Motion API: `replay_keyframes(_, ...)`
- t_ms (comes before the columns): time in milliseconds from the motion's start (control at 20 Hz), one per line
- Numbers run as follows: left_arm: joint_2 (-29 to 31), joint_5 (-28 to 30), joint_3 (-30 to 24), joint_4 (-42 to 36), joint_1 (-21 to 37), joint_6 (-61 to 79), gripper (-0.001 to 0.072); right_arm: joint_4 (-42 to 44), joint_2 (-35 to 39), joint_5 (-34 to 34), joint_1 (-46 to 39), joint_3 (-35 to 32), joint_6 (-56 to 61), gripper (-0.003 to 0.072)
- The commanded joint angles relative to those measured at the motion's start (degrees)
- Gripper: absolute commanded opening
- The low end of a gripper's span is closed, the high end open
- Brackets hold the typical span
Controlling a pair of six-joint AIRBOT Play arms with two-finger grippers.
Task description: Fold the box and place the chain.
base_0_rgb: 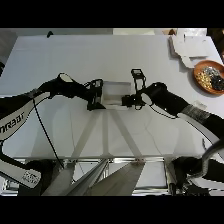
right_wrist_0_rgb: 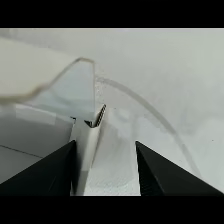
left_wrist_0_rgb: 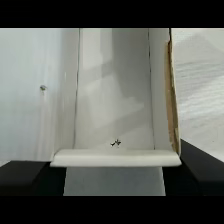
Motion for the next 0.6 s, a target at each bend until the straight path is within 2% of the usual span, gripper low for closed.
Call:
replay_keyframes(0, 0.0, -0.1, 0.0, 0.1, 0.0, 0.2, 0.0335, -1.4, -0.1, 0.7, 0.3, 2.2, 3.4, 0.0448)
replay_keyframes(50, 0.0, -0.1, 0.0, 0.1, 0.0, 0.2, 0.0335, -0.9, -0.1, 0.7, 0.3, 2.9, 3.4, 0.0478)
replay_keyframes(200, 0.0, -0.1, 0.0, 0.1, 0.0, 0.2, 0.0335, -0.2, -0.5, 1.7, 0.7, 4.8, 5.7, 0.0477)
replay_keyframes(350, 0.0, -0.1, 0.0, 0.1, 0.1, 0.2, 0.0335, -1.4, -3.8, 8.6, 2.5, 8.3, 6.8, 0.0478)
replay_keyframes(550, 0.0, -0.1, 0.0, 0.1, 0.0, 0.2, 0.0335, -3.0, -8.1, 11.5, 4.5, 10.6, 12.8, 0.0475)
